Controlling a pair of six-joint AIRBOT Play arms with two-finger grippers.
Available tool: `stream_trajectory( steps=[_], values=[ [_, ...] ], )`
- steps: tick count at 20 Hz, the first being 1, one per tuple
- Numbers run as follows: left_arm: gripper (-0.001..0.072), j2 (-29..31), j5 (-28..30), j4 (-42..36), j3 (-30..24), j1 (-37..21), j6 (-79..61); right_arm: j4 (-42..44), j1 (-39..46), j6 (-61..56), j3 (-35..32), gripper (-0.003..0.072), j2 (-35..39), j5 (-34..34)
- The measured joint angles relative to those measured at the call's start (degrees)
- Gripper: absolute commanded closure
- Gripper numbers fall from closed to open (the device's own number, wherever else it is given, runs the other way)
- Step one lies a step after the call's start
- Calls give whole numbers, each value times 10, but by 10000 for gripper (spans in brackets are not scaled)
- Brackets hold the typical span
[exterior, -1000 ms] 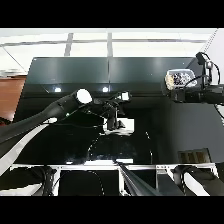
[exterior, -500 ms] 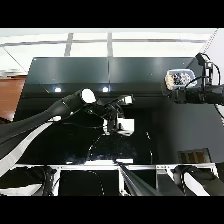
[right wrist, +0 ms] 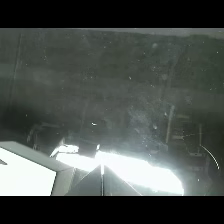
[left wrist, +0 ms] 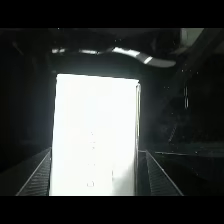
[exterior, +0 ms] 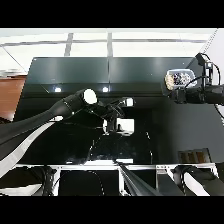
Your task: Fold the box and place the chain.
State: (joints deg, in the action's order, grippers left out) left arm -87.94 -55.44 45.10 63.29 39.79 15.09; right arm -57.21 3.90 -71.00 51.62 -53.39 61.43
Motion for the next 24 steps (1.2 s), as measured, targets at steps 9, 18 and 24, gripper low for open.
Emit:
stream_trajectory(
  steps=[9, 18, 24],
  values=[
    [385, -14, 32, 155, 20, 48, 137, 1, 0, -4, 0, 673, 0, 0],
    [385, 90, -68, 269, 166, -172, 335, 0, 0, -7, 0, 673, 0, -5],
    [385, 87, 59, 229, 202, -428, 376, 0, 0, -19, 0, 673, -1, -18]
  ],
)
